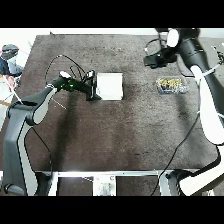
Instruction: Fold the box and place the chain.
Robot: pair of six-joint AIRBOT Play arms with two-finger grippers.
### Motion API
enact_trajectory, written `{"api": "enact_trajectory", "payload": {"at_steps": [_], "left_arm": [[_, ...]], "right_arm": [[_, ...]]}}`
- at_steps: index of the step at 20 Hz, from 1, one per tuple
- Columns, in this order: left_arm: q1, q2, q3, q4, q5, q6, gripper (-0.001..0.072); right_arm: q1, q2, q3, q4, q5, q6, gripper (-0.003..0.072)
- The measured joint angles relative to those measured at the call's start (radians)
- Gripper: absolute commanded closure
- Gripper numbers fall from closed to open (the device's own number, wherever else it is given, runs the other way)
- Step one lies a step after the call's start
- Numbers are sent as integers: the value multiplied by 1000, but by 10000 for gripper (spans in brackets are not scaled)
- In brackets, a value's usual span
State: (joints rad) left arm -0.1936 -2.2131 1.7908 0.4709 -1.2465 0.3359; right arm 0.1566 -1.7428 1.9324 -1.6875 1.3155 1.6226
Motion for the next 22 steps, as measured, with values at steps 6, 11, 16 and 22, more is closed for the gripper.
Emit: {"api": "enact_trajectory", "payload": {"at_steps": [6, 11, 16, 22], "left_arm": [[0, 0, 0, 0, 0, 0, 470], [0, 0, 0, 0, 0, 0, 470], [0, 0, 0, 0, 0, -5, 470], [0, 0, 0, 0, 1, -13, 470]], "right_arm": [[-182, 11, -159, 43, -60, -53, 504], [-227, -51, -207, 109, -116, -126, 504], [-236, -111, -216, 135, -139, -173, 288], [-240, -153, -218, 154, -146, -204, 411]]}}
